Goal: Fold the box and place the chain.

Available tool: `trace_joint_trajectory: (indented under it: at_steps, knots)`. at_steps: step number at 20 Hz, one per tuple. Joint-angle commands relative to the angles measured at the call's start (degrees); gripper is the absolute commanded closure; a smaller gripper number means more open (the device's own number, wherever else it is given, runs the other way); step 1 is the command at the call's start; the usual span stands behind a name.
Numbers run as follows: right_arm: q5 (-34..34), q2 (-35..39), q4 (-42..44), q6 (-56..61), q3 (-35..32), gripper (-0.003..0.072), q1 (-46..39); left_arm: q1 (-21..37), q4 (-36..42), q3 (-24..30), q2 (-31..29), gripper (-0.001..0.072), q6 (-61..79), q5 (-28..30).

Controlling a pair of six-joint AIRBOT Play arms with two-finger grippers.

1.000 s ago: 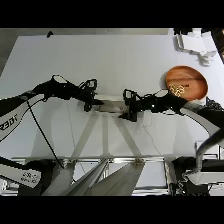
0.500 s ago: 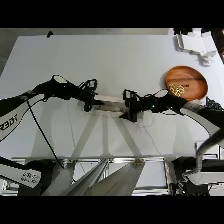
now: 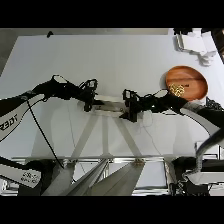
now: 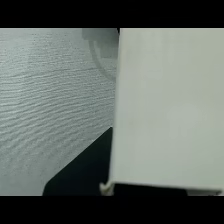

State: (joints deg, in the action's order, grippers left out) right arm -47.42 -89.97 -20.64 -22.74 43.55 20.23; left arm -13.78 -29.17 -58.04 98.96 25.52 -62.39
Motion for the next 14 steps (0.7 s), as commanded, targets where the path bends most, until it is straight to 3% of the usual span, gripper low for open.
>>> trace_joint_trajectory:
  at_steps: [1, 8, 9, 12, 14]
  knots:
    - [0.04, -0.04, 0.0, 0.02, 0.0, 0.0255, 0.0, 0.0, -0.02, 0.02, 0.0, 0.0702, 0.0, 0.02]
    - [0.04, -0.04, 0.0, 0.02, 0.0, 0.0255, 0.0, 0.0, 0.04, 0.02, 0.0, 0.0701, 0.04, 0.13]
    - [0.04, -0.04, 0.0, 0.02, 0.0, 0.0255, 0.0, 0.0, 0.13, 0.02, 0.0, 0.0671, 0.02, 0.09]
    - [0.04, -0.04, 0.0, 0.02, 0.0, 0.0255, 0.0, 0.24, 0.0, 0.02, -0.63, 0.0453, -0.26, 0.07]
    - [0.04, -0.04, -0.02, 0.02, 0.0, 0.0255, 0.0, 1.49, -0.09, 0.02, -2.6, 0.0448, -2.75, -0.48]
